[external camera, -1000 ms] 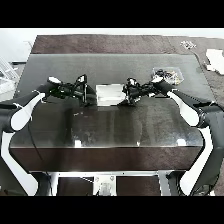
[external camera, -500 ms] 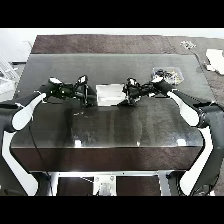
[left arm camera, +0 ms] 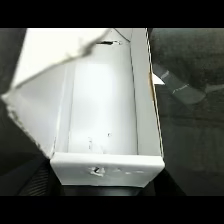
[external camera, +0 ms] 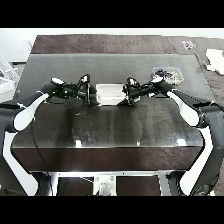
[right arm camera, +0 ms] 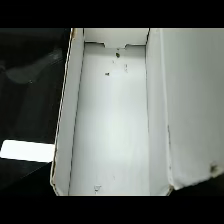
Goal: Fold the box and place the chain.
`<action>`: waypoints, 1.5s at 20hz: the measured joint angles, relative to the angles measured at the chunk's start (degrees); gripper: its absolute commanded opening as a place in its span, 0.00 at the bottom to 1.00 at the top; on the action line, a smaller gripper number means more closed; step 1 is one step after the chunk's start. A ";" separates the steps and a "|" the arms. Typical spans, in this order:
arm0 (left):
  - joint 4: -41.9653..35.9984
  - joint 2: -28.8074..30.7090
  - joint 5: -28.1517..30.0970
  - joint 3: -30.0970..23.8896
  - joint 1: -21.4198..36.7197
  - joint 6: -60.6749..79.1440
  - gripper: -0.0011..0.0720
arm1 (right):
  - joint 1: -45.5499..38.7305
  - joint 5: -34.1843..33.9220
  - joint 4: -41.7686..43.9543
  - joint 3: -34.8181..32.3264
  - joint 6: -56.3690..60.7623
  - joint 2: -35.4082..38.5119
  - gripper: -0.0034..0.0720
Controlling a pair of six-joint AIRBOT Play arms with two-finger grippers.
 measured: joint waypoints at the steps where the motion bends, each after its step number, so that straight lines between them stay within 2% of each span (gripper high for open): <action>1: 0.00 -0.02 0.46 0.02 0.00 0.02 1.00 | 0.00 0.00 0.00 0.00 0.00 0.00 0.81; 10: -0.57 -0.87 2.14 0.35 -0.13 1.22 1.00 | -0.02 0.02 0.00 0.00 -0.07 0.00 0.81; 22: -5.18 -2.82 -0.31 0.94 -0.37 10.32 1.00 | -0.02 0.20 -0.09 0.00 -0.09 0.00 0.81; 30: -6.62 -3.48 0.94 0.94 -0.39 8.96 1.00 | -0.04 0.04 -0.04 0.00 -0.07 0.00 0.81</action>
